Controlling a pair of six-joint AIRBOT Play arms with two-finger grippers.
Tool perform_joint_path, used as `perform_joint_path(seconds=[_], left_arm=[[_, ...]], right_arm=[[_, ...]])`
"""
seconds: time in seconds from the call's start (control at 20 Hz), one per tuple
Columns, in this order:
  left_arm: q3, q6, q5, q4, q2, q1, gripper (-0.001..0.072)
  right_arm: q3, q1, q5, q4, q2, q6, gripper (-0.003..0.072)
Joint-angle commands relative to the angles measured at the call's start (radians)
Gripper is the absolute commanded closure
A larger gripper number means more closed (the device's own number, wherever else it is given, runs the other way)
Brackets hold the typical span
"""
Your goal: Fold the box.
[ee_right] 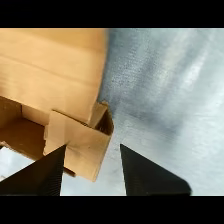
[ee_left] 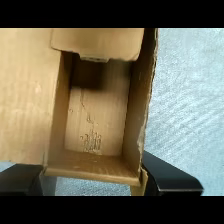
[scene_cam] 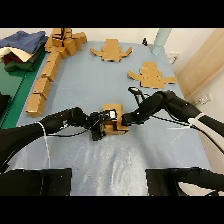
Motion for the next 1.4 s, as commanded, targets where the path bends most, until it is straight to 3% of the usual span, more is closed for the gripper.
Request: perform_joint_path(seconds=[0.0, 0.25, 0.55, 1.05, 1.1, 1.2, 1.35], left_arm=[[0.000, 0.000, 0.000, 0.000, 0.000, 0.000, 0.0270], [0.000, 0.000, 0.000, 0.000, 0.000, 0.000, 0.0270], [0.000, 0.000, 0.000, 0.000, 0.000, 0.000, 0.0270], [0.000, 0.000, 0.000, 0.000, 0.000, 0.000, 0.0270], [0.000, 0.000, 0.000, 0.000, 0.000, 0.000, 0.0270], [0.000, 0.000, 0.000, 0.000, 0.000, 0.000, 0.0270], [0.000, 0.000, 0.000, 0.000, 0.000, 0.000, 0.0270]], right_arm=[[0.043, 0.087, 0.016, -0.120, -0.040, 0.153, 0.0161], [0.086, 0.174, -0.041, -0.307, -0.073, 0.380, 0.0161], [0.098, 0.231, -0.053, -0.343, -0.082, 0.521, 0.0161], [0.186, 0.258, -0.118, -0.391, -0.227, 0.628, 0.0168], [0.186, 0.258, -0.118, -0.399, -0.235, 0.632, 0.0243], [0.186, 0.258, -0.118, -0.403, -0.248, 0.632, 0.0288], [0.186, 0.258, -0.119, -0.403, -0.253, 0.632, 0.0583]])
